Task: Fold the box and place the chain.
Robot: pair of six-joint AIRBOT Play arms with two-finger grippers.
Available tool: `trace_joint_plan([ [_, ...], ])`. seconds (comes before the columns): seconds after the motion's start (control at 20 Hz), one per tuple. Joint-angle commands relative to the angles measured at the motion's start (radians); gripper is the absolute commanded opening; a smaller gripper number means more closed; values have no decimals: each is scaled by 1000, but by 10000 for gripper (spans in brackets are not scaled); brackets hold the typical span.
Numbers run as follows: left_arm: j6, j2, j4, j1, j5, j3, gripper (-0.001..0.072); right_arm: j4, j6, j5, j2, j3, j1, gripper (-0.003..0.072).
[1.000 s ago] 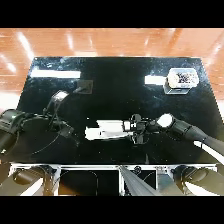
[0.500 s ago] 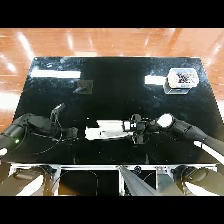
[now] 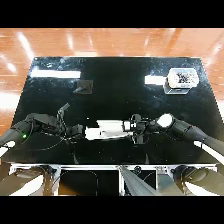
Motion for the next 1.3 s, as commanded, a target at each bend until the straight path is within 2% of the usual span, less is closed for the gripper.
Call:
trace_joint_plan([
  [0.0,21,-10,-22,1,-24,-1,21,0,0,0,0,0,0,492],
  [0.5,82,-22,-63,-66,-68,-17,22,0,0,0,0,0,0,492],
  [0.8,101,-21,-111,-71,-71,-16,24,0,1,0,0,0,0,493],
  [0.85,101,-21,-111,-71,-60,-14,65,0,0,0,0,0,0,492],
  [0.9,102,-21,-110,-71,-43,-8,203,0,0,0,0,0,0,492],
  [1.0,106,-21,-110,-72,3,10,579,0,0,-1,0,0,0,492],
  [1.05,110,-21,-111,-72,20,18,629,0,1,-1,0,0,0,492],
  [1.25,127,-21,-114,-72,43,45,629,0,1,-1,0,0,0,492],
])
